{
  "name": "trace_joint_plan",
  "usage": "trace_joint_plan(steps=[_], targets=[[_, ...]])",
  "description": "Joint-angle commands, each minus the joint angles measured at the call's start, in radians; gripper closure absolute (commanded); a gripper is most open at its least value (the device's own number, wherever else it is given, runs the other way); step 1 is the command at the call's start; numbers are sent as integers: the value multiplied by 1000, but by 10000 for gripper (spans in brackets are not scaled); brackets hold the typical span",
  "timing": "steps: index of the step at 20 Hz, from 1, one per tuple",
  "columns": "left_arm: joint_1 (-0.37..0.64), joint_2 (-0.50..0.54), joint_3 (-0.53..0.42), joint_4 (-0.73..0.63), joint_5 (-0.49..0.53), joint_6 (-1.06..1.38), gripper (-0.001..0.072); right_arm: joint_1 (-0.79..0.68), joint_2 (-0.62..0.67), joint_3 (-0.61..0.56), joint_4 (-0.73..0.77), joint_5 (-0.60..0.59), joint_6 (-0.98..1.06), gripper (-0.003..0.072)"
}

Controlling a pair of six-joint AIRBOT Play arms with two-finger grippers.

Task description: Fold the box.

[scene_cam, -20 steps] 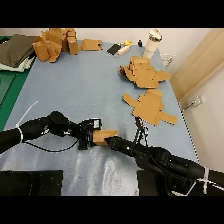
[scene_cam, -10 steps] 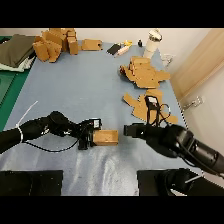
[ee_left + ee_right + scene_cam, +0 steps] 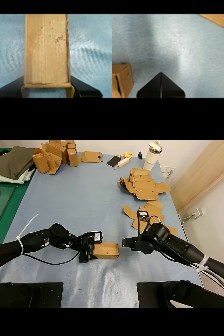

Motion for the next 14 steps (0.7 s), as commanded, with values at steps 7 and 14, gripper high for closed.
trace_joint_plan(steps=[7, 14], targets=[[25, 18, 41, 10, 79, -223, 257, -30, -42, 4, -64, 33, 35, 682], [377, 42, 166, 244, 379, -548, 256, -52, -40, 4, -65, 34, 35, 683]])
